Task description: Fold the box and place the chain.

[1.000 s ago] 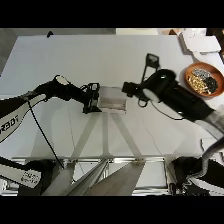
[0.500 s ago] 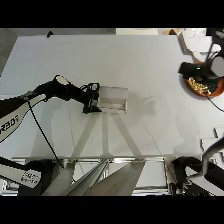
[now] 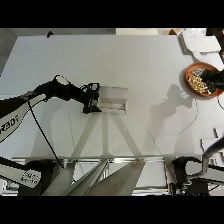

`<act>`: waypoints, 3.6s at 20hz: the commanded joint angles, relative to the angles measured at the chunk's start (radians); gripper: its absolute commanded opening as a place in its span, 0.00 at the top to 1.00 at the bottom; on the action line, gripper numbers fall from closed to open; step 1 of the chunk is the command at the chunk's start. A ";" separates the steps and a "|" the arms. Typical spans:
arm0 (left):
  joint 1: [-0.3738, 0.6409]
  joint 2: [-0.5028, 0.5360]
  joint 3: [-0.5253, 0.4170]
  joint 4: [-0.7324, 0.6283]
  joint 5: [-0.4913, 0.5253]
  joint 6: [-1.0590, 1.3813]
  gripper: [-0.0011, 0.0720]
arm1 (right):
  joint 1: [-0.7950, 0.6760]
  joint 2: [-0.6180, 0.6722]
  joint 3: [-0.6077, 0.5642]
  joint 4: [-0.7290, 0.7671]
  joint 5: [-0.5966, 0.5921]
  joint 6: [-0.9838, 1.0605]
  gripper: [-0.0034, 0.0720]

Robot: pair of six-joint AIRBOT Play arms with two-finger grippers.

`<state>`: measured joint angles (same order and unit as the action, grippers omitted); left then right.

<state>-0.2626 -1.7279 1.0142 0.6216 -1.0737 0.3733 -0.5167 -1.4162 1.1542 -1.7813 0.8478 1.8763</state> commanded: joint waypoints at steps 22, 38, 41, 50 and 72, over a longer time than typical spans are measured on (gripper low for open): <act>0.000 0.000 0.000 0.000 0.000 0.000 0.68 | 0.010 -0.252 0.183 0.173 0.031 -0.130 0.94; 0.000 0.000 0.000 0.000 0.000 0.000 0.68 | 0.209 0.448 -0.282 -0.034 0.206 -0.119 0.95; 0.000 0.000 0.000 0.000 0.000 0.000 0.68 | 0.263 0.567 -0.410 -0.011 0.207 -0.119 0.95; 0.000 0.000 0.000 0.000 0.000 0.000 0.68 | 0.686 0.605 -0.475 0.032 0.153 0.069 0.95; 0.000 0.000 0.000 0.000 0.000 0.000 0.68 | 1.048 0.196 -0.243 0.061 -0.160 0.105 0.94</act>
<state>-0.2626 -1.7279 1.0142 0.6216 -1.0737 0.3733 0.5282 -1.1641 0.8394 -1.7313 0.6960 1.9835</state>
